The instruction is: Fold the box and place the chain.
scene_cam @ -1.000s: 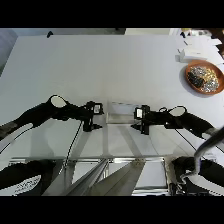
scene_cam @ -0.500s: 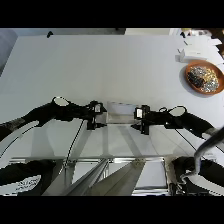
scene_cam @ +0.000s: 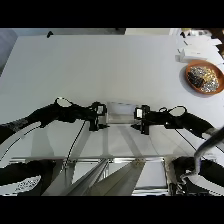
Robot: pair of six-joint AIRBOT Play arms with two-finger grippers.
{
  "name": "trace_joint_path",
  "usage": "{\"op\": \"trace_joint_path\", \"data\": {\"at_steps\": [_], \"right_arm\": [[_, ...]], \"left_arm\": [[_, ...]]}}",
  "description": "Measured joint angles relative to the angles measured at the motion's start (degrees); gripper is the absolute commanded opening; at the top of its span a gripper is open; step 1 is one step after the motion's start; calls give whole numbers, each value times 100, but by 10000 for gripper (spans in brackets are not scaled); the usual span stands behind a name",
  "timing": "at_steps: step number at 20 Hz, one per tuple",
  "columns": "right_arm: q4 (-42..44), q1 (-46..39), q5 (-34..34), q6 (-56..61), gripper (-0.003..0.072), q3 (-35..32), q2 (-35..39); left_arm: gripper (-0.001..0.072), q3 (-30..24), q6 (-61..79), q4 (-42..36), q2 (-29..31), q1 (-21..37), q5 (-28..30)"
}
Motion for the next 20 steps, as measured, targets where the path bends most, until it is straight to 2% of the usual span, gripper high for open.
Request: {"op": "trace_joint_path", "data": {"at_steps": [3, 5, 7, 8, 20], "right_arm": [[0, 0, 0, 0, 405, 0, 0], [0, 0, 0, 0, 405, 0, 0], [0, 0, 2, -2, 405, 2, 0], [0, 0, 2, -2, 405, 2, 0], [0, 0, 2, 0, 405, 2, 0]], "left_arm": [[694, 0, 2, -35, -66, -24, 33], [448, 0, 7, -55, -107, -28, 68], [270, 0, 17, -68, -127, -28, 63], [231, 2, 17, -70, -133, -31, 61], [225, 2, 13, -70, -153, -31, 98]]}}
